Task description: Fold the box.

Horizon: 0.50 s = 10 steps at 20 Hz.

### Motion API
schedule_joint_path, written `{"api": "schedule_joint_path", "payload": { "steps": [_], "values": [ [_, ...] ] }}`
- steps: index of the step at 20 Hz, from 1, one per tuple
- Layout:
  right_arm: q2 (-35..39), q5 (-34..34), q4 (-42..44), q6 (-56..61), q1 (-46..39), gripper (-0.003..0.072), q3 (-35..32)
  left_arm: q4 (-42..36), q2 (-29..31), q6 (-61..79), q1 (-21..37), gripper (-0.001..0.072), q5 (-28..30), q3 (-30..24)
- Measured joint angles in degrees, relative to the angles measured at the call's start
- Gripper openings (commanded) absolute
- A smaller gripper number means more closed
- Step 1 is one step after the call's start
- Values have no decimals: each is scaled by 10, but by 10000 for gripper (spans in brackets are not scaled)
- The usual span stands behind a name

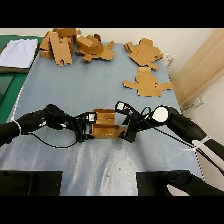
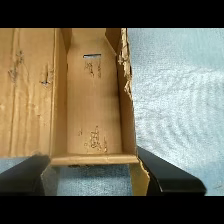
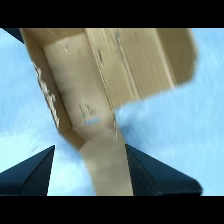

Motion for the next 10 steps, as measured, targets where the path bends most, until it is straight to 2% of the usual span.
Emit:
{"api": "schedule_joint_path", "payload": {
  "steps": [1, 2, 3, 6, 10],
  "values": [
    [13, 4, -6, 51, 0, 681, 0, 0, 0, 0, 0, 406, 0, 0],
    [24, 7, -8, 112, 0, 279, 0, 0, 0, 0, 0, 406, 0, 0],
    [35, 9, -5, 183, 0, 6, 0, 0, 0, 0, 0, 406, 0, 0],
    [47, -4, 55, 319, 0, 5, 0, 0, 0, 0, 0, 406, 0, 0],
    [24, -60, 182, 344, 0, 4, 0, 0, 0, 0, 0, 406, 0, 0]
  ]
}}
